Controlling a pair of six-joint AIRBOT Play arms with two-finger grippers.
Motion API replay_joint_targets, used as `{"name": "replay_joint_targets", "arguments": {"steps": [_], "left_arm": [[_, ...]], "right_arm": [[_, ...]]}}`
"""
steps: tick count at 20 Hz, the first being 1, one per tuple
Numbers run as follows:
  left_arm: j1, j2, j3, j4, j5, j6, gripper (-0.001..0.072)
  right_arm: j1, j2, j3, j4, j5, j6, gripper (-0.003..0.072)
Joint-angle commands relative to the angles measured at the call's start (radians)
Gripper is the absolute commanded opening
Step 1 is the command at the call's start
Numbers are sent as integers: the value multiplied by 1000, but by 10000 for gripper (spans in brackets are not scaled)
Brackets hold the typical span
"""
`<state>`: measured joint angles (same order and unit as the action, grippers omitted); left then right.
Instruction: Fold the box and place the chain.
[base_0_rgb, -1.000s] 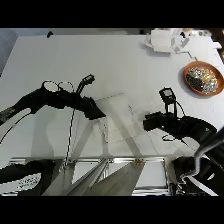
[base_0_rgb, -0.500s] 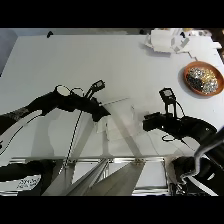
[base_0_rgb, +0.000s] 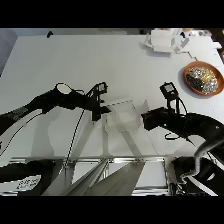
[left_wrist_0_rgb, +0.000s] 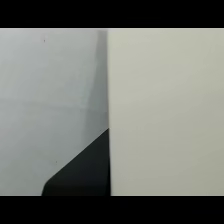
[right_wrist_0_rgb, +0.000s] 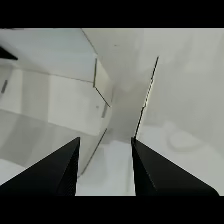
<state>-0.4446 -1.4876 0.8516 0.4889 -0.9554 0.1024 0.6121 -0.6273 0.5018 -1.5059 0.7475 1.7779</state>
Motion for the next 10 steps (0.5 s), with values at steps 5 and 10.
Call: {"name": "replay_joint_targets", "arguments": {"steps": [5,10], "left_arm": [[-84,0,31,117,59,32,3],[-89,0,31,102,123,32,4]], "right_arm": [[1,8,40,-124,249,-141,365],[1,8,40,-199,342,-142,541]]}}
